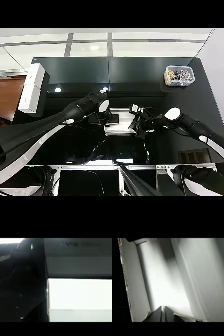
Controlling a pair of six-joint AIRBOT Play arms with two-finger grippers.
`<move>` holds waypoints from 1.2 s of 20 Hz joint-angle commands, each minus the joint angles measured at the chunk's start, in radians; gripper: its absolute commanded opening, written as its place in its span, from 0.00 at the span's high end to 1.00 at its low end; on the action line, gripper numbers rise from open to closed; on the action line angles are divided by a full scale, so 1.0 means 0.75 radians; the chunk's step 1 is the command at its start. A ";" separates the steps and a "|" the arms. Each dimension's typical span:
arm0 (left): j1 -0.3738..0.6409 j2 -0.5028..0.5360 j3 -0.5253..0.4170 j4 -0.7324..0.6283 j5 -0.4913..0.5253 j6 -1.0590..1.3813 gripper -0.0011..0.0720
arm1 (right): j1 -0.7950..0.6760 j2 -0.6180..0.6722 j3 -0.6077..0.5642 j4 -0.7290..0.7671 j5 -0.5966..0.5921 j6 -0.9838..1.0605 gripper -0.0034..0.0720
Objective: Fold the box and place the chain.
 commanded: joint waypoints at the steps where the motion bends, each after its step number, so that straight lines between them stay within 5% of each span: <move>1: 0.001 0.000 0.001 0.004 -0.003 0.002 0.95 | -0.045 0.046 0.040 -0.176 0.150 0.437 0.88; 4: 0.003 0.000 0.001 0.004 -0.002 0.002 0.95 | -0.259 0.102 0.162 -0.377 0.641 0.716 0.95; 6: 0.003 0.000 0.001 0.004 -0.003 0.002 0.95 | -0.480 0.131 0.162 -0.338 0.734 0.832 0.94; 12: 0.003 0.001 0.001 0.004 -0.004 0.002 0.95 | -0.993 0.130 -0.022 0.027 0.308 1.192 0.94; 16: 0.003 0.000 0.001 0.004 -0.004 0.002 0.95 | -0.959 0.075 -0.088 -0.014 0.286 1.313 0.94; 24: 0.003 0.001 0.001 0.004 -0.006 0.002 0.95 | -0.538 -0.087 -0.086 0.071 0.397 1.147 0.94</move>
